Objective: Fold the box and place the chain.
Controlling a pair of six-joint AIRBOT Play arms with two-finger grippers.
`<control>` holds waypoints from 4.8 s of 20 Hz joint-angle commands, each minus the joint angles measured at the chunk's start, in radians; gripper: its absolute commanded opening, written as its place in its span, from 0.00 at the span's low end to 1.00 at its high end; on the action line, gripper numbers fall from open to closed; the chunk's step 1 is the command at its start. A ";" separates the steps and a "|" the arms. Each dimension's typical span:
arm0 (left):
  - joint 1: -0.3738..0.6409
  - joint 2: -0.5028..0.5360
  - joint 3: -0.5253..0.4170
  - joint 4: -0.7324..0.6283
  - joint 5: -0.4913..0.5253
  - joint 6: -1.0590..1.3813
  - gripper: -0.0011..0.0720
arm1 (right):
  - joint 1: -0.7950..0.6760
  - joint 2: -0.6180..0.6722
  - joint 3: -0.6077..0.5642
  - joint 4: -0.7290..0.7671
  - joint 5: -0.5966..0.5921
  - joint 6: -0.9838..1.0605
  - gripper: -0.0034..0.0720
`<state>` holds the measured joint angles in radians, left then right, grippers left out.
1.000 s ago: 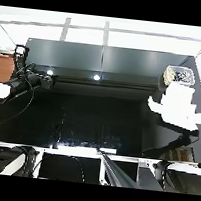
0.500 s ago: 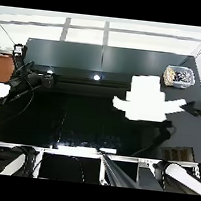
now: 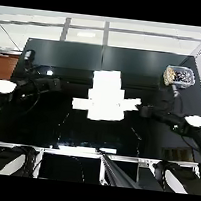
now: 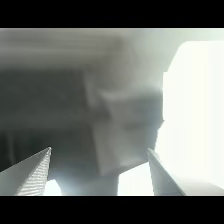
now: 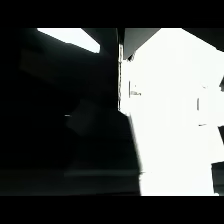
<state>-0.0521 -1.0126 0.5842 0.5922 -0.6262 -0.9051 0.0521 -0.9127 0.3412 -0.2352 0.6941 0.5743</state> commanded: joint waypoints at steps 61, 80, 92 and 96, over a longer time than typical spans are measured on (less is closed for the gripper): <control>-0.432 -0.488 0.364 0.248 -0.276 0.854 0.05 | 0.461 -0.130 0.100 -0.632 -0.060 -0.438 0.95; -0.433 -0.488 0.364 0.248 -0.275 0.853 0.05 | 0.383 -0.135 0.202 -0.409 -0.113 -0.644 0.95; -0.433 -0.488 0.364 0.248 -0.270 0.853 0.05 | 0.375 -0.249 0.202 -0.231 0.000 -0.764 0.95; -0.432 -0.488 0.364 0.240 -0.275 0.853 0.05 | 0.373 -0.324 0.202 -0.238 -0.001 -0.800 0.95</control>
<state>-0.4850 -1.4998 0.9482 0.8406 -0.9009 -0.0490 0.4267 -1.1919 0.5434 -0.4770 0.6739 -0.2024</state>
